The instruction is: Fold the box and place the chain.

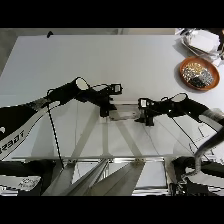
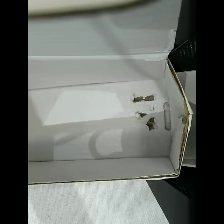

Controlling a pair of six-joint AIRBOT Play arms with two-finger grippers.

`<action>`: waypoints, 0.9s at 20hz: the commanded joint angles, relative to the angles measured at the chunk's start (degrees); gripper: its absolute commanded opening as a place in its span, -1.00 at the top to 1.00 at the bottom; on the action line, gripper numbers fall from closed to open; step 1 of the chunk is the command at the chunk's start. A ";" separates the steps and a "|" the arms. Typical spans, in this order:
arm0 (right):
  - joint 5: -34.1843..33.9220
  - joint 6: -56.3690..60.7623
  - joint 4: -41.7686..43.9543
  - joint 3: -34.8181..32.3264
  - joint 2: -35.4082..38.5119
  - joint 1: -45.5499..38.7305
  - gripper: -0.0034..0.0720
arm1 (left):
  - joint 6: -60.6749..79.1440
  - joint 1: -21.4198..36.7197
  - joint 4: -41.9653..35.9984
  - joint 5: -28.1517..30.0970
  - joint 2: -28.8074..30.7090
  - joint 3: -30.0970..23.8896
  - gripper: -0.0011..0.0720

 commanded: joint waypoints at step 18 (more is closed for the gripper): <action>0.20 0.02 0.02 0.04 -0.02 0.04 -0.25 | 0.02 0.44 1.03 -2.21 0.70 0.00 0.17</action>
